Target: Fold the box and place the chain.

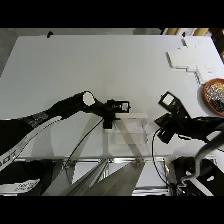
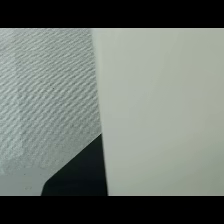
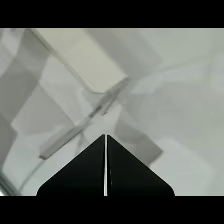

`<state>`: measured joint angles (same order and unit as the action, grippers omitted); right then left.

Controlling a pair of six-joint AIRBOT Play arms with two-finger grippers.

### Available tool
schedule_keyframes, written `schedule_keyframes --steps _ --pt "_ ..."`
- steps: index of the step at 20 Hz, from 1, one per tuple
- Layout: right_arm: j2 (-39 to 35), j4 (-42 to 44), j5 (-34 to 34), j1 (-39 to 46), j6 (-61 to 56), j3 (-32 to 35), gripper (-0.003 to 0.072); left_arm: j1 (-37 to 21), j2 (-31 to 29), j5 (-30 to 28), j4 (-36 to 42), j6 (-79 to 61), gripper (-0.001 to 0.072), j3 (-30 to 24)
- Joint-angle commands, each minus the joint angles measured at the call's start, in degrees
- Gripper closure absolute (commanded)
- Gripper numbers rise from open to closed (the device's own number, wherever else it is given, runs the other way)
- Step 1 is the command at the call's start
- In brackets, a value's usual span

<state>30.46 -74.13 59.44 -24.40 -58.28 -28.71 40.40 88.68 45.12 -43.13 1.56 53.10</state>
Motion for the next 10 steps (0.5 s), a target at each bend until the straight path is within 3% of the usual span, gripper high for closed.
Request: schedule_keyframes --steps 1,5,9,10 --pt "3.5 8.7 0.9 -0.1 17.6 3.6 0.0668 0.0 0.0 0.1 0.0 0.0 0.0698 0.0" --pt "7.1 9.7 7.4 0.0 29.7 4.3 0.0617 0.0 0.0 0.1 0.0 0.0 0.0698 0.0" --pt "3.5 9.4 0.9 -2.6 33.3 5.7 0.018 0.0 0.0 0.1 0.0 0.0 0.0698 0.0" --pt "1.6 9.1 -1.6 -4.4 33.3 6.5 0.0127 0.0 0.0 0.1 0.0 0.0 0.0698 0.0"
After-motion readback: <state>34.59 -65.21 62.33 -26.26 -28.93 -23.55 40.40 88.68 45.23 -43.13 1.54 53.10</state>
